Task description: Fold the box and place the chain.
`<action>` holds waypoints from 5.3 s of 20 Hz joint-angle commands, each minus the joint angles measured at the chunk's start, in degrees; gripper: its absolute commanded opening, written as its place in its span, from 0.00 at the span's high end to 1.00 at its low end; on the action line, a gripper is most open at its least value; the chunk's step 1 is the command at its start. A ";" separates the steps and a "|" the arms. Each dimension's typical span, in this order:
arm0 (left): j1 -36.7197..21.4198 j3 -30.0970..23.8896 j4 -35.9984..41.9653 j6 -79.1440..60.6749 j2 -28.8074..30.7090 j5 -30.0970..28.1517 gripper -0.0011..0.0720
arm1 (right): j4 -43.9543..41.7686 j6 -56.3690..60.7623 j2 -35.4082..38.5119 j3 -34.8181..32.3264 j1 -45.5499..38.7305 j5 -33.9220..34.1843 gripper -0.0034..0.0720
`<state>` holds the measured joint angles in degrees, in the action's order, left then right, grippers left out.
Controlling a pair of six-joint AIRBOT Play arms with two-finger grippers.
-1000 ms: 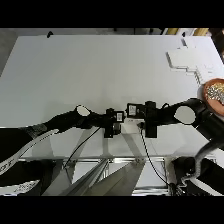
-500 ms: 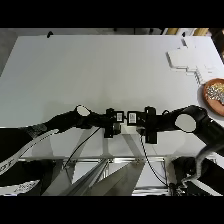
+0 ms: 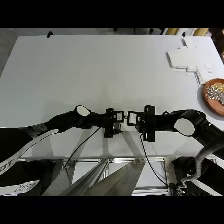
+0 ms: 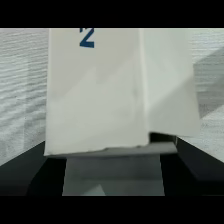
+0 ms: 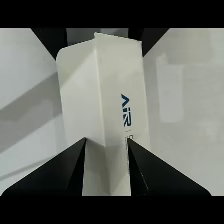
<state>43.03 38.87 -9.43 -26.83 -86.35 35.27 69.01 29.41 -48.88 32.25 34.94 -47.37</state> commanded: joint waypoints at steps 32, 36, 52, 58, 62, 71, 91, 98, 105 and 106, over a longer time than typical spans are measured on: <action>0.04 0.02 -0.07 -0.15 0.04 0.13 0.56 | -5.40 -1.36 0.48 -0.11 0.04 0.17 0.78; 0.04 0.02 -0.04 -0.15 0.04 0.13 0.56 | -5.38 -1.36 -1.55 -0.11 0.04 -0.26 0.91; 0.04 0.02 -0.07 -0.15 0.04 0.13 0.56 | -4.85 -1.33 -9.22 -0.11 0.04 -6.54 0.93; 0.04 0.02 -0.04 -0.15 0.04 0.13 0.56 | -4.55 -1.38 -0.90 -0.11 0.04 -5.44 0.93; 0.04 0.02 -0.04 -0.15 0.04 0.13 0.56 | -1.33 -0.68 -0.04 -0.11 -2.36 -2.95 0.93; 0.04 0.02 -0.07 -0.15 0.04 0.13 0.56 | -2.40 -1.44 -0.20 -0.13 -8.02 -7.61 0.93; 0.04 0.02 -0.04 -0.15 0.04 0.13 0.56 | -3.76 -2.21 -2.21 -5.20 -8.04 -4.66 0.93; 0.04 0.02 -0.04 -0.15 0.04 0.13 0.56 | 4.63 13.51 5.01 2.82 -8.04 -4.63 0.93; 0.04 0.02 -0.07 -0.15 0.04 0.13 0.56 | 33.83 38.82 7.32 3.85 -13.44 -17.62 0.93; 0.04 0.02 -0.04 -0.15 0.04 0.13 0.56 | 33.75 39.93 7.32 3.80 -17.11 -18.80 0.93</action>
<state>43.07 38.87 -9.43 -26.94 -86.35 35.42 94.67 60.73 -42.02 35.77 23.22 -59.77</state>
